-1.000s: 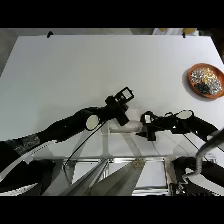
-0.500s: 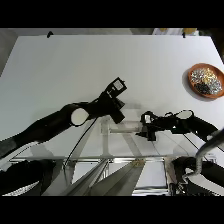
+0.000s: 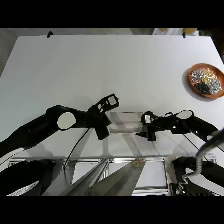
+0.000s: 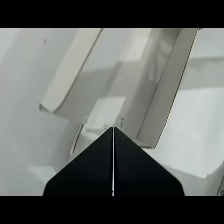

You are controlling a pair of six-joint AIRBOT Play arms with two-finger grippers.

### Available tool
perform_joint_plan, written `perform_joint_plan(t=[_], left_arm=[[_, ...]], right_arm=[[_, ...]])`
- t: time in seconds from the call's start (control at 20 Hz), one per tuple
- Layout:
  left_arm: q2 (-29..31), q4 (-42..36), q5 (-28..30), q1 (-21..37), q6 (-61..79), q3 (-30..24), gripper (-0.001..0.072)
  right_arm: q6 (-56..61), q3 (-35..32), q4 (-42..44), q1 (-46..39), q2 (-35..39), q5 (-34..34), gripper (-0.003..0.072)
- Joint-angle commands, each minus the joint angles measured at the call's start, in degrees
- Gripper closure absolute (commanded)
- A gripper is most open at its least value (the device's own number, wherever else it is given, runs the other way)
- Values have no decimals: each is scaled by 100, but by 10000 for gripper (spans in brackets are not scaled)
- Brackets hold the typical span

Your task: Fold the box and place the chain.

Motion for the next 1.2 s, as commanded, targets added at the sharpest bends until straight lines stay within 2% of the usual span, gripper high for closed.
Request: perform_joint_plan(t=[0.0, 0.4, 0.45, 0.5, 0.55, 0.75, 0.85, 0.9, 1.15], left_arm=[[-136, 74, -9, 15, 9, -243, 703], [-142, 72, -170, 612, 391, -664, 698], [-142, 68, -199, 625, 710, -754, 652], [-142, 33, -208, 632, 1051, -815, 574], [-142, -33, -195, 632, 1399, -863, 539], [-142, -470, -35, 638, 3215, -890, 531], [-142, -662, 146, 636, 4004, -890, 397], [-142, -710, 269, 636, 4164, -890, 362], [-216, -881, 527, 623, 4186, -890, 361]], right_arm=[[2, 2, 4, 2, 7, 0, 277], [2, 2, 2, 2, 7, 0, 277], [2, 2, 2, 2, 4, 0, 277], [2, 2, 2, 2, 4, 0, 277], [2, 2, 2, 2, 7, 0, 277], [2, 2, 2, 2, 4, 0, 277], [2, 2, 2, 2, 7, 0, 277], [2, 2, 2, 2, 7, 0, 277], [2, 2, 2, 2, 7, 0, 277]])
